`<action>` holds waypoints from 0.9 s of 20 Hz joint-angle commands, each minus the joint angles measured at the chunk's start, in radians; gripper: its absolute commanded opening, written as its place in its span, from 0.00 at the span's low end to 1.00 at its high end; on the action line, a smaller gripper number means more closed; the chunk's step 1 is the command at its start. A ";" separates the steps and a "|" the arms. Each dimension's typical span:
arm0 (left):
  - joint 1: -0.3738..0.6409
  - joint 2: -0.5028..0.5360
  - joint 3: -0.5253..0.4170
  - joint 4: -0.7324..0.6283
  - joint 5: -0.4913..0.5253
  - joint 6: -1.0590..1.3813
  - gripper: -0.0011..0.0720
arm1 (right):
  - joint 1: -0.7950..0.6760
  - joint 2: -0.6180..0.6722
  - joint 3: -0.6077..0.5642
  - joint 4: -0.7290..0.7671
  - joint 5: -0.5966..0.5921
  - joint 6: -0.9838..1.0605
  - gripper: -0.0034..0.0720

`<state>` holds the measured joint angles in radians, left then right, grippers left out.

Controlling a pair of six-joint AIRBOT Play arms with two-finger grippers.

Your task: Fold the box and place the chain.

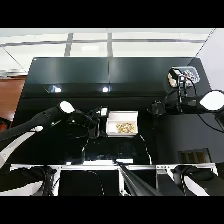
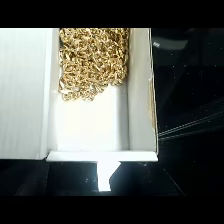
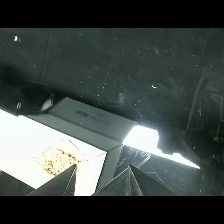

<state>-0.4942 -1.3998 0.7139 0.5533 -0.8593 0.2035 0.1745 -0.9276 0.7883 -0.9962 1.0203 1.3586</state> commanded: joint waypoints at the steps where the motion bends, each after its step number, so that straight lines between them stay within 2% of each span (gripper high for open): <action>1: -0.013 -0.002 0.003 0.008 0.021 -0.017 1.00 | 0.000 -0.001 0.000 0.001 0.002 0.000 0.55; 2: -0.013 -0.002 0.003 0.011 0.026 -0.022 0.98 | 0.000 -0.001 0.000 0.001 0.004 0.000 0.55; 3: -0.013 -0.002 0.003 0.011 0.025 -0.022 0.89 | 0.000 -0.001 0.000 0.000 0.003 0.000 0.55; 4: -0.013 -0.002 0.003 0.011 0.025 -0.022 0.68 | 0.000 -0.001 0.000 0.000 0.003 0.000 0.55; 5: -0.014 -0.002 0.003 0.011 0.026 -0.022 0.65 | 0.000 -0.001 0.000 0.000 0.003 0.000 0.55; 7: -0.016 -0.002 0.003 0.013 0.026 -0.022 0.63 | 0.000 -0.001 0.000 -0.003 -0.005 0.000 0.56; 8: -0.016 -0.002 0.003 0.013 0.026 -0.022 0.63 | 0.000 -0.003 0.000 -0.002 -0.023 0.000 0.82; 9: -0.016 -0.002 0.003 0.013 0.026 -0.022 0.63 | 0.004 -0.008 0.000 0.001 -0.060 0.000 1.00; 11: -0.016 -0.002 0.003 0.013 0.026 -0.022 0.63 | 0.018 -0.029 0.000 0.013 -0.203 0.030 1.00; 13: -0.016 -0.002 0.003 0.013 0.026 -0.022 0.63 | 0.037 -0.081 0.000 0.097 -0.325 0.028 1.00; 15: -0.016 -0.002 0.003 0.013 0.026 -0.022 0.63 | 0.087 -0.152 0.000 0.138 -0.346 -0.039 1.00; 18: -0.016 -0.002 0.003 0.013 0.026 -0.022 0.63 | 0.176 -0.190 0.000 0.129 -0.277 -0.286 1.00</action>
<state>-0.5102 -1.4010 0.7166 0.5659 -0.8337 0.1810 0.2836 -1.0740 0.7883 -0.8906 0.7441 1.2652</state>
